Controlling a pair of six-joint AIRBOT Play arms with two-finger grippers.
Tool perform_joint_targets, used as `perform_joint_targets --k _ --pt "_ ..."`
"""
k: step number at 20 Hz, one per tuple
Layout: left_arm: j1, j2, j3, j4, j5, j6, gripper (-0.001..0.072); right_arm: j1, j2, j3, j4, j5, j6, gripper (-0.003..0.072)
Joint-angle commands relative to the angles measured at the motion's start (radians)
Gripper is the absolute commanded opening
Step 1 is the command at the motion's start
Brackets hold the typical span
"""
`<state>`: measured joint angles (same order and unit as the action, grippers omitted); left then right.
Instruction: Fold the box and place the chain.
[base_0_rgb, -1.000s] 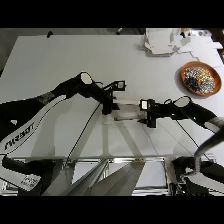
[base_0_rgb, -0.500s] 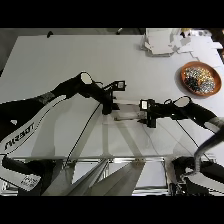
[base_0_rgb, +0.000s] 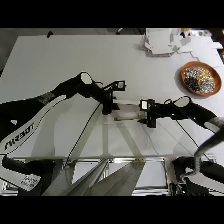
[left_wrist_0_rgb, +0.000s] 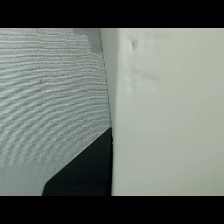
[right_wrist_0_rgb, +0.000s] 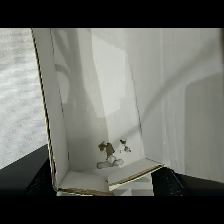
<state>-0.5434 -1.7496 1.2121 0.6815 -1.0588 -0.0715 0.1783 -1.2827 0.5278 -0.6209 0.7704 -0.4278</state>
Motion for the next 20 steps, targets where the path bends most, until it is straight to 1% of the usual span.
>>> perform_joint_targets --k 1,18,19,20 --pt "0.0 -0.001 0.0 0.0 0.0 0.0 0.0013 0.0 0.001 0.0 0.0 0.0 0.0 0.0403" --pt "-0.001 0.0 0.0 -0.002 0.003 0.0 0.0012 0.0 0.001 0.0 0.0 0.0 0.0 0.0403" --pt "0.0 0.0 0.0 -0.012 -0.005 0.0 0.0014 0.0 0.001 0.0 0.0 0.0 0.0 0.0403" --pt "0.0 0.002 0.0 -0.028 -0.026 0.0 0.0039 0.0 0.001 0.0 0.0 0.0 0.0 0.0403"
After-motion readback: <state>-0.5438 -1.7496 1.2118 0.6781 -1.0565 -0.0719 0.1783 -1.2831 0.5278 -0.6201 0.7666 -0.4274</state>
